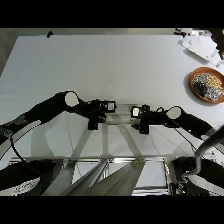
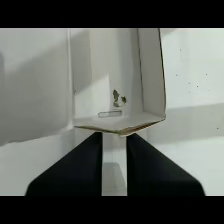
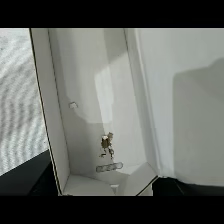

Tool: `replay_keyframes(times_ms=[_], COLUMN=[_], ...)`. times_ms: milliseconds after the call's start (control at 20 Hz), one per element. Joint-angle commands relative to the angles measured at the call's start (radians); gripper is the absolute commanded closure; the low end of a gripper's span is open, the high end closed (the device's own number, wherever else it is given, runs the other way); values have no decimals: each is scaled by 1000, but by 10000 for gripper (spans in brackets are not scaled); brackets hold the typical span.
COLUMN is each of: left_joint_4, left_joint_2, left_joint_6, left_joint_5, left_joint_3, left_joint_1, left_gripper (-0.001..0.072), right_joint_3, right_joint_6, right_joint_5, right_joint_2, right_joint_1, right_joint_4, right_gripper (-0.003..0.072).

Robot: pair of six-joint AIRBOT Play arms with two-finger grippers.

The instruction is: Fold the box and place the chain.

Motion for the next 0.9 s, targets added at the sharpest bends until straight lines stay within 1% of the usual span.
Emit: replay_keyframes(times_ms=[0, 300, 350, 400, 550, 700, 800, 850], left_joint_4=[-17, -32, -32, -32, -36, -39, -48, -62], left_joint_2=[-3, -38, -39, -40, -42, -50, -61, -68], left_joint_6=[0, -1, 0, 0, 0, -1, -1, -1], left_joint_5=[29, 95, 105, 114, 140, 146, 146, 146], left_joint_3=[0, 0, 0, 0, 0, 0, 0, 0], left_joint_1=[-7, -51, -58, -65, -72, -72, -72, -73], left_gripper=[574, 584, 690, 700, 697, 557, 404, 349], right_joint_3=[0, 0, 0, 0, 0, 0, 0, 0], right_joint_6=[3, 3, 3, 3, 3, 3, 3, 3], right_joint_5=[0, 0, 0, 0, 0, 0, 0, 0], right_joint_2=[1, 1, 1, 1, 1, 1, 1, 1], right_joint_1=[0, 0, 0, 0, 0, 0, 0, 0], right_joint_4=[1, 1, 1, 0, 1, 1, 1, 1], right_gripper=[435, 435, 435, 435, 435, 435, 435, 435])
